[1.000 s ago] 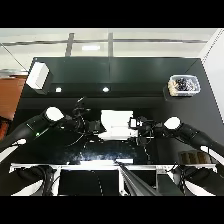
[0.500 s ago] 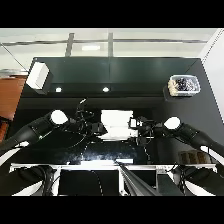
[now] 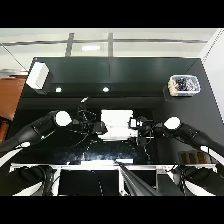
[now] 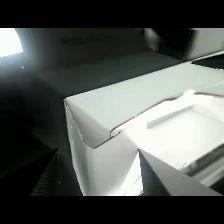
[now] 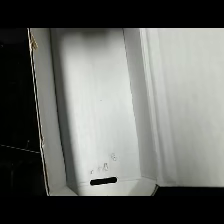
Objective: Fold the box and place the chain.
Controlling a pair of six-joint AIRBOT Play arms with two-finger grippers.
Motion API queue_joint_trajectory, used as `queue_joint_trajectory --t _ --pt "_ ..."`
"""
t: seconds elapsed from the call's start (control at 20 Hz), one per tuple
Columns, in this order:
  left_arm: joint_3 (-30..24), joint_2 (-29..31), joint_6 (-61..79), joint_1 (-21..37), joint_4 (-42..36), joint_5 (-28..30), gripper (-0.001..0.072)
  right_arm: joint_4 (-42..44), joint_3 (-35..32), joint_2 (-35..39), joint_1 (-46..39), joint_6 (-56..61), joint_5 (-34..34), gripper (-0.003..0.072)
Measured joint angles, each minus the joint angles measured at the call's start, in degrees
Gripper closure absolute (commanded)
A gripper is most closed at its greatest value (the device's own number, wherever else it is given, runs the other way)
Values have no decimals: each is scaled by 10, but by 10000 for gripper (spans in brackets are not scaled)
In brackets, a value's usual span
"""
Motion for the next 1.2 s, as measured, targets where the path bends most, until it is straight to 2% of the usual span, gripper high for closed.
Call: queue_joint_trajectory --t 0.1,0.15,0.25,0.3,0.4,0.75,0.95,1.2 --pt "16 -1 -66 -20 65 0 170 0 0 0 0 0 0 209" --pt "24 -3 -99 -30 96 -1 212 0 0 0 0 0 0 209" --pt "38 -13 -145 -45 136 -5 226 1 0 0 0 0 0 209" --pt "46 -20 -163 -52 151 -9 272 1 0 0 0 0 0 209" --pt "61 -37 -188 -60 172 -23 301 0 0 0 0 0 0 209" --pt "105 -77 -253 -73 219 -88 304 0 0 0 0 0 0 209" --pt "116 -82 -282 -86 234 -101 436 0 0 0 0 0 1 209" --pt "121 -85 -326 -109 259 -106 437 -1 0 0 0 0 1 209"
